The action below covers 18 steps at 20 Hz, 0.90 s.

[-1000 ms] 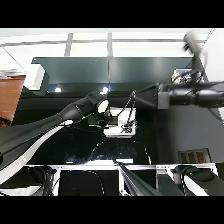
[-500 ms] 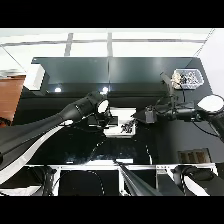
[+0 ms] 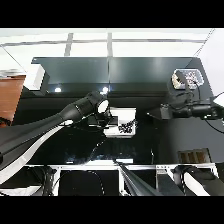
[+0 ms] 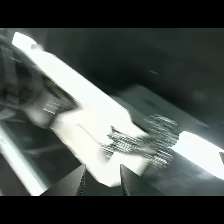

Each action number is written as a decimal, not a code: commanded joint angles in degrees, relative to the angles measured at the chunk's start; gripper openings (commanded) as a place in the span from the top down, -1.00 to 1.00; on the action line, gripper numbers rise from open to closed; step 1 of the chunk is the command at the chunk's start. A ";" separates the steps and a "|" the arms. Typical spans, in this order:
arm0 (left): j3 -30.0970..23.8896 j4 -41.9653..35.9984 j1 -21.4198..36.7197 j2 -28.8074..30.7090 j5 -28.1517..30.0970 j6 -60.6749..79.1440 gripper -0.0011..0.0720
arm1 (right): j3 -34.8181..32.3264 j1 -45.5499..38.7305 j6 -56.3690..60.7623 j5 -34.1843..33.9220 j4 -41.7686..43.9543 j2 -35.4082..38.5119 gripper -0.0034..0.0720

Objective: Fold the box and place the chain.

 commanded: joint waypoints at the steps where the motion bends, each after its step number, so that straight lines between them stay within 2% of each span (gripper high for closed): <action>1: 0.07 0.00 0.04 -0.02 0.00 0.02 0.88 | -0.98 -3.82 -5.53 -3.21 -11.56 0.02 0.20; 3: 0.07 0.00 0.04 -0.02 0.00 0.02 0.88 | -4.26 -3.78 -10.49 -10.05 -11.67 -0.04 0.19; 4: 0.07 0.00 0.04 -0.02 0.00 0.02 0.88 | -6.19 -3.34 -12.41 -13.20 -11.52 -0.04 -0.24; 5: 0.07 0.00 0.04 -0.02 0.00 0.02 0.88 | -8.26 -2.38 -15.37 -16.00 -11.43 -0.04 -0.97; 7: 0.07 0.00 0.04 -0.02 0.00 0.02 0.88 | -10.95 0.46 -21.03 -17.73 -11.47 -0.07 -0.98; 10: 0.07 0.02 0.04 -0.02 0.00 0.02 0.88 | -12.55 6.29 -35.80 -18.71 -11.61 -0.09 -0.98; 13: 0.07 0.02 0.04 -0.02 0.00 0.02 0.88 | -12.63 10.05 -43.89 -23.52 -12.09 -0.09 -0.96; 18: 0.07 0.00 0.04 -0.02 0.00 0.02 0.88 | -12.63 11.37 -48.00 -24.28 -10.64 -3.17 -0.96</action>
